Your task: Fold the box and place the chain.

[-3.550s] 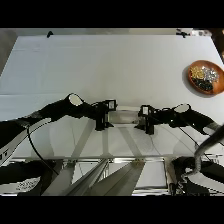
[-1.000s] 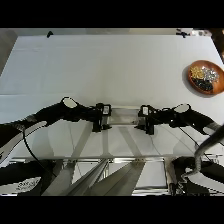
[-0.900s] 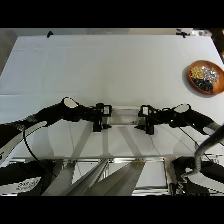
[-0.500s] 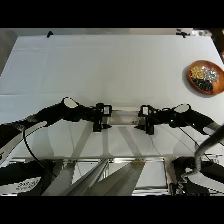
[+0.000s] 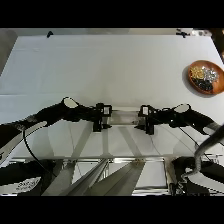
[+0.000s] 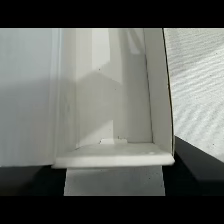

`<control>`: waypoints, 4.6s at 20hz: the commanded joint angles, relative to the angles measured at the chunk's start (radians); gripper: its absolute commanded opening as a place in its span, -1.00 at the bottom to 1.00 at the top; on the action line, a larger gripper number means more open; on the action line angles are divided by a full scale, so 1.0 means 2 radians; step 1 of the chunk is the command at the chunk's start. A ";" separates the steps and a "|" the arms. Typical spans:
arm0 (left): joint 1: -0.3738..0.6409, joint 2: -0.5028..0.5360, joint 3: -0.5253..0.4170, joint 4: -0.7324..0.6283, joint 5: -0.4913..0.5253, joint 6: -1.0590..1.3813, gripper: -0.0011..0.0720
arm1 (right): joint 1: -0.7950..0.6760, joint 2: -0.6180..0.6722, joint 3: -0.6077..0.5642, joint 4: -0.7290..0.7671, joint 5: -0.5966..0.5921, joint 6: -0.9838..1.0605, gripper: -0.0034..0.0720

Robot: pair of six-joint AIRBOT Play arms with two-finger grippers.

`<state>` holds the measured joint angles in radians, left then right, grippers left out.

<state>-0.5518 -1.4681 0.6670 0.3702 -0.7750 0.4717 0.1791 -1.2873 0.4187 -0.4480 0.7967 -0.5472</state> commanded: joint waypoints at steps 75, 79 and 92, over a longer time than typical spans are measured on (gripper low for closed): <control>0.000 0.000 0.000 0.001 0.000 0.000 0.06 | 0.000 0.289 0.007 -0.263 0.153 0.206 -0.87; 0.000 0.000 0.000 0.001 0.000 0.000 0.06 | 0.000 0.288 0.007 -0.281 0.141 0.206 -0.87; 0.000 0.000 0.000 0.001 0.000 0.000 0.06 | 0.040 0.146 0.007 -0.181 0.044 0.155 -0.60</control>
<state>-0.5529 -1.4689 0.6659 0.3714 -0.7742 0.4717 0.2245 -0.9421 0.4320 -0.8295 0.9318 -0.2123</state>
